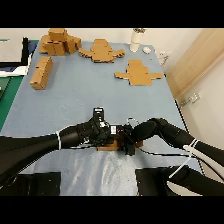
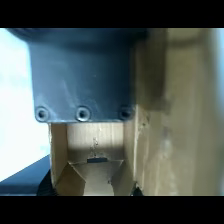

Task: Fold the box.

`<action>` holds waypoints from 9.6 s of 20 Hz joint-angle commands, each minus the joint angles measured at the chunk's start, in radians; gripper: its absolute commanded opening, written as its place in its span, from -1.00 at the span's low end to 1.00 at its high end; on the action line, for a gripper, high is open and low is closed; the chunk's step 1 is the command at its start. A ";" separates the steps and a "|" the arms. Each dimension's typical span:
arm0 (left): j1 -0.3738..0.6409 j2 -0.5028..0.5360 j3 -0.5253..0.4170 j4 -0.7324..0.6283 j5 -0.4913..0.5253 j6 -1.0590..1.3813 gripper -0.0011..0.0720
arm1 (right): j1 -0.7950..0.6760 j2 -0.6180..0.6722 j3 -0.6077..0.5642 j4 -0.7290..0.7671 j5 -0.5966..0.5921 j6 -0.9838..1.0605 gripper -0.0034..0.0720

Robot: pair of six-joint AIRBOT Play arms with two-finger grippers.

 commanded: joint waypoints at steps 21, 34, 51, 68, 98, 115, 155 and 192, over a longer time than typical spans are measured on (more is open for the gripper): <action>-0.001 -0.002 0.000 -0.004 -0.010 0.010 0.30 | 0.001 0.000 0.001 0.004 0.003 0.000 0.45; 0.001 -0.002 0.052 -0.003 -0.080 0.011 0.30 | 0.001 0.000 0.001 0.004 0.003 0.000 0.45; 0.097 0.068 0.052 -0.192 -0.072 0.169 0.38 | 0.001 0.000 0.001 0.004 0.003 0.000 0.45; 0.255 0.087 0.052 -0.412 -0.201 0.397 0.37 | 0.001 0.000 0.001 0.004 0.003 0.000 0.45; 0.645 0.306 -0.155 -0.664 -0.327 1.716 -0.93 | 0.001 0.000 0.001 0.004 0.003 0.000 0.45; 0.618 0.285 -0.491 -1.009 0.253 2.849 0.92 | 0.001 0.000 0.001 0.004 0.003 0.000 0.45; 0.406 0.254 -0.526 -1.126 0.425 2.793 0.94 | 0.001 0.000 0.001 0.004 0.003 0.000 0.45; 0.342 0.229 -0.524 -1.156 0.522 2.793 0.32 | 0.001 0.000 0.001 0.004 0.003 0.000 0.45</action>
